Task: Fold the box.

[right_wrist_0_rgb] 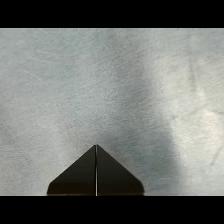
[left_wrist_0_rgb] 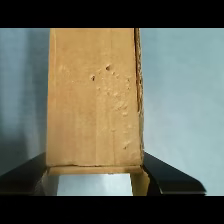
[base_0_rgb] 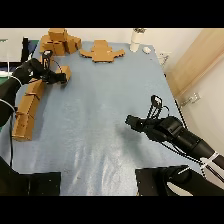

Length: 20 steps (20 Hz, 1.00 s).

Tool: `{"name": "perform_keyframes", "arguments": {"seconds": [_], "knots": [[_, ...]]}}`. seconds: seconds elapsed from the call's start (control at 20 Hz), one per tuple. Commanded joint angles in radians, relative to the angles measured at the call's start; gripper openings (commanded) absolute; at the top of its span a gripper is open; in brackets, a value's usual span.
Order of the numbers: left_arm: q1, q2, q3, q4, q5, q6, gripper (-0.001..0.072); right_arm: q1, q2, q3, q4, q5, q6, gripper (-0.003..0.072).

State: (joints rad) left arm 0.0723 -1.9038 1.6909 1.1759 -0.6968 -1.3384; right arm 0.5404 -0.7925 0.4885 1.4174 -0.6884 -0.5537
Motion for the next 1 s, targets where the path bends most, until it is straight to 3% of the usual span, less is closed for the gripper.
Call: {"name": "perform_keyframes", "arguments": {"seconds": [0.0, 0.2, 0.5, 0.55, 0.65, 0.95], "knots": [[0.005, -0.077, 0.146, 0.152, -0.004, -0.176, 0.0523, -0.001, -0.001, 0.001, 0.0, 0.004, -0.001, 0.0002], [0.007, -0.132, 0.197, 0.168, 0.035, -0.202, 0.0522, -0.001, -0.001, 0.001, 0.0, 0.005, -0.001, 0.0002], [0.015, -0.153, 0.197, 0.317, 0.054, -0.286, 0.0523, -0.001, -0.001, 0.008, 0.0, 0.008, -0.001, 0.0002], [0.015, -0.154, 0.197, 0.323, 0.059, -0.286, 0.0545, -0.001, -0.001, 0.014, -0.001, 0.009, -0.001, 0.0002], [0.016, -0.154, 0.197, 0.338, 0.062, -0.285, 0.0684, -0.001, -0.001, 0.025, -0.011, 0.009, -0.001, 0.0002], [0.019, -0.153, 0.208, 0.34, -0.003, -0.285, 0.0699, -0.001, -0.002, 0.03, -0.019, 0.007, -0.004, 0.0003]]}}
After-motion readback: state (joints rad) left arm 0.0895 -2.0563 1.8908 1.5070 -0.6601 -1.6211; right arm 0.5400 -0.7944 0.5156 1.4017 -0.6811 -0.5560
